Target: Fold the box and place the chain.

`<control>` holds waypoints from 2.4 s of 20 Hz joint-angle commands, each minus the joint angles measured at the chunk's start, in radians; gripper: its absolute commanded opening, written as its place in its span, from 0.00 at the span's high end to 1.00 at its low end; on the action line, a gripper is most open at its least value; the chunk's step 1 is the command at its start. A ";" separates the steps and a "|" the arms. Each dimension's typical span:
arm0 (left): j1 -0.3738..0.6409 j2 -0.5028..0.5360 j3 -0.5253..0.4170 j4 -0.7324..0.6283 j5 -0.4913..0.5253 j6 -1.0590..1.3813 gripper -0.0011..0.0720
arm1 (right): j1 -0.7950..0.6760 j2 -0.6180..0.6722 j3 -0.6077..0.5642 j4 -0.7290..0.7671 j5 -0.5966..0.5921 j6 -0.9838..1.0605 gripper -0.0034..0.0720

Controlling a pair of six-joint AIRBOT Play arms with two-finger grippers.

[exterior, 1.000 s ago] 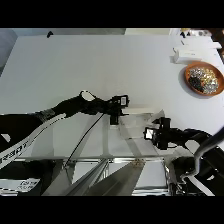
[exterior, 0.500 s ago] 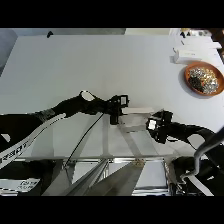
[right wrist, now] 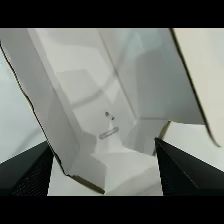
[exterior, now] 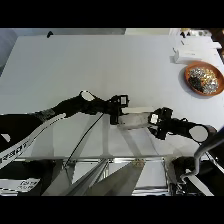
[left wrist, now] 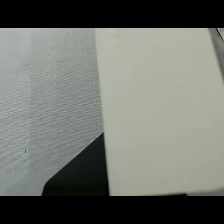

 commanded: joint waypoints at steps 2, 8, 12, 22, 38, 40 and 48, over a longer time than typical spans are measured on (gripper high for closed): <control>-0.001 0.000 0.000 0.000 0.000 0.001 0.97 | -0.053 -0.065 0.062 0.045 0.002 -0.107 0.03; -0.001 0.000 0.000 0.001 0.000 0.001 0.97 | -0.081 -0.115 0.076 0.154 0.045 -0.239 0.03; -0.001 0.000 0.000 0.001 0.000 0.001 0.97 | -0.081 -0.171 0.076 0.224 0.048 -0.342 0.03; -0.001 0.000 0.000 0.000 0.000 0.001 0.97 | -0.088 -0.301 0.076 0.290 0.186 -0.407 0.11; -0.001 0.000 0.000 0.001 0.000 0.001 0.97 | -0.150 -0.358 0.073 0.313 0.204 -0.388 0.11; -0.001 0.000 0.000 0.001 0.000 0.001 0.97 | -0.150 -0.378 0.073 0.313 0.203 -0.388 0.11; -0.001 0.000 0.000 0.001 0.000 0.001 0.97 | -0.150 -0.398 0.073 0.313 0.204 -0.407 0.11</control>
